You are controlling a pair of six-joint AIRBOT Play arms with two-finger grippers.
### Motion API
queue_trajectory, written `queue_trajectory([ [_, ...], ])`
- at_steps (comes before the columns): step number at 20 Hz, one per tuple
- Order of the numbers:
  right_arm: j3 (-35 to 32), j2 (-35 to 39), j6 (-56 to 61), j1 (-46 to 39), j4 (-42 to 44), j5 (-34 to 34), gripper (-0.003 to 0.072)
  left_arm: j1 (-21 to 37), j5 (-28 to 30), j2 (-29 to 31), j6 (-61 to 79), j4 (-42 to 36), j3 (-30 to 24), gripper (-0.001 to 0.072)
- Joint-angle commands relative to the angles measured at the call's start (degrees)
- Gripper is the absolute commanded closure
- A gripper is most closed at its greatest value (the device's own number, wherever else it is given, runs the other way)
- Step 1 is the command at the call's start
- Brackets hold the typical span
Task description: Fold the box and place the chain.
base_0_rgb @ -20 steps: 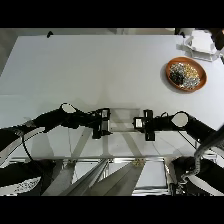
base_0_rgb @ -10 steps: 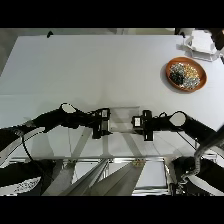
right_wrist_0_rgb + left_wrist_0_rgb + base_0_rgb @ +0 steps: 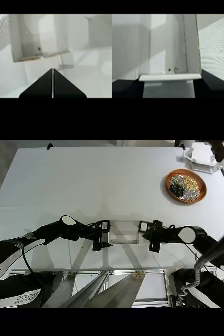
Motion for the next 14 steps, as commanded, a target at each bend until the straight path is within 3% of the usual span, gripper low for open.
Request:
queue_trajectory([
  [1,0.00,8.15,26.45,-5.07,-5.25,2.93,0.0674,0.00,0.00,0.02,0.04,0.04,0.02,0.0577],
  [4,-0.02,15.06,36.20,-10.56,-6.78,9.90,0.0675,0.00,0.00,0.02,0.04,0.04,0.02,0.0577],
  [7,0.00,15.89,52.63,-16.79,-15.52,14.43,0.0675,0.00,-0.02,0.02,0.04,0.04,0.02,0.0577],
  [14,-0.02,7.26,57.75,-20.72,-11.76,15.80,0.0675,0.00,-0.02,0.02,0.04,0.04,0.02,0.0577],
])
